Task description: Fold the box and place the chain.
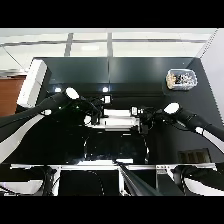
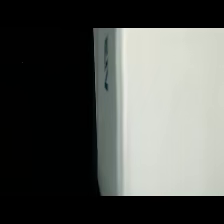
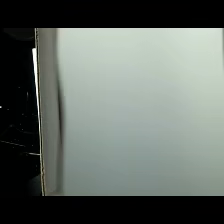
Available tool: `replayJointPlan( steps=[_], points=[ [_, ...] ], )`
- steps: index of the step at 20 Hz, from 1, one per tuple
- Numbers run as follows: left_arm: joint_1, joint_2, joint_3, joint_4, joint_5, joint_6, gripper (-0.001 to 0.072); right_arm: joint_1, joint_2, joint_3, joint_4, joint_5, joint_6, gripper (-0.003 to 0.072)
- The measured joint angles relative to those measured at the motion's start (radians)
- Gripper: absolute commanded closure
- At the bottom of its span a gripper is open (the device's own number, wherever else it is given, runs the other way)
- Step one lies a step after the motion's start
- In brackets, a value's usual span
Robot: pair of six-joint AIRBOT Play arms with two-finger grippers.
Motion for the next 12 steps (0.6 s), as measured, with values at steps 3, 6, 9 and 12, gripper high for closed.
replayJointPlan(
  steps=[3, 6, 9, 12],
  points=[
    [0.0, 0.0, 0.0, 0.0, -0.001, 0.0, 0.0659, 0.0, 0.0, 0.0, 0.0, 0.0, 0.0, 0.02],
    [0.004, 0.013, 0.0, 0.002, -0.007, -0.045, 0.0172, 0.0, 0.0, 0.0, 0.0, -0.004, 0.0, 0.02],
    [0.027, 0.075, 0.0, 0.047, -0.01, -0.196, 0.0063, 0.0, 0.0, 0.0, 0.0, -0.004, 0.0, 0.0417],
    [0.07, 0.191, 0.002, 0.179, -0.075, -0.508, 0.0134, 0.0, 0.0, 0.0, 0.0, -0.003, 0.0, 0.0577]
  ],
)
